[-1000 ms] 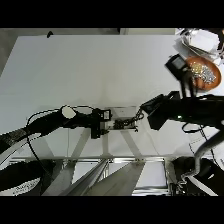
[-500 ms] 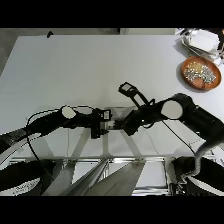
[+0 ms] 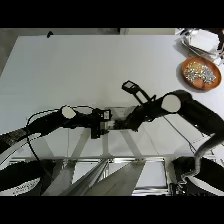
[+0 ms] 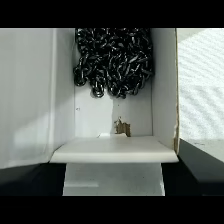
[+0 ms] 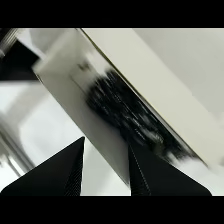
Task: Fold the box and place the chain.
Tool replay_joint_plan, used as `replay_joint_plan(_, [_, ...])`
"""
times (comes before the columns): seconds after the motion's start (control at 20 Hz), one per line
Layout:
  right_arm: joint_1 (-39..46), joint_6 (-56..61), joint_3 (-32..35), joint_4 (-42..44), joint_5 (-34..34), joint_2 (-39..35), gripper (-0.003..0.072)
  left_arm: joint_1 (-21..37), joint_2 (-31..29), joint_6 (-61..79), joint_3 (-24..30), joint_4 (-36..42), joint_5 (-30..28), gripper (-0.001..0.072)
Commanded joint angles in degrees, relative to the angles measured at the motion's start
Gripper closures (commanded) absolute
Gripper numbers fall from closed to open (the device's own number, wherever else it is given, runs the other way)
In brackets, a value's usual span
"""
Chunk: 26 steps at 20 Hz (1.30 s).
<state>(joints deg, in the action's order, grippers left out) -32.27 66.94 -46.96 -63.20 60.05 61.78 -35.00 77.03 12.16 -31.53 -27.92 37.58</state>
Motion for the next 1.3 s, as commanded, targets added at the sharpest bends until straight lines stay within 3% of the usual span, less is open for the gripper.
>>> replay_joint_plan(0.0, [8.7, -16.1, 0.0, -1.2, 13.4, -4.6, 0.0391, 0.0, 0.0, 0.0, 0.0, 0.0, 0.0, 0.0573])
replay_joint_plan(0.1, [14.9, -33.2, 1.7, -1.2, 14.6, -5.5, 0.0399, 0.0, 0.0, 0.0, 0.0, 0.0, 0.0, 0.0573])
replay_joint_plan(0.2, [18.1, -44.5, 5.4, -1.2, 8.7, -5.4, 0.0379, 0.0, 0.0, 0.0, 0.0, 0.0, 0.0, 0.0573])
replay_joint_plan(0.4, [17.9, -66.9, 15.5, 3.3, -5.9, -3.8, 0.0146, 0.0, 0.0, 0.0, 0.0, 0.0, 0.0, 0.0573])
replay_joint_plan(0.65, [14.2, -80.9, 20.2, 11.9, -12.5, -0.8, 0.0147, -0.1, 0.0, 0.0, 0.0, 0.0, 0.0, 0.0573])
replay_joint_plan(0.8, [11.7, -81.5, 20.2, 16.6, -17.8, 2.1, 0.0147, -0.1, 0.0, 0.0, 0.0, 0.0, 0.0, 0.0573])
replay_joint_plan(1.15, [11.0, -82.5, 20.2, 17.6, -19.2, 3.2, 0.0175, -0.1, 0.0, 0.0, 0.0, 0.0, 0.0, 0.0573])
replay_joint_plan(1.25, [11.0, -82.4, 20.2, 18.5, -19.2, 4.0, 0.0287, -0.1, 0.0, 0.0, 0.0, 0.0, 0.0, 0.0573])
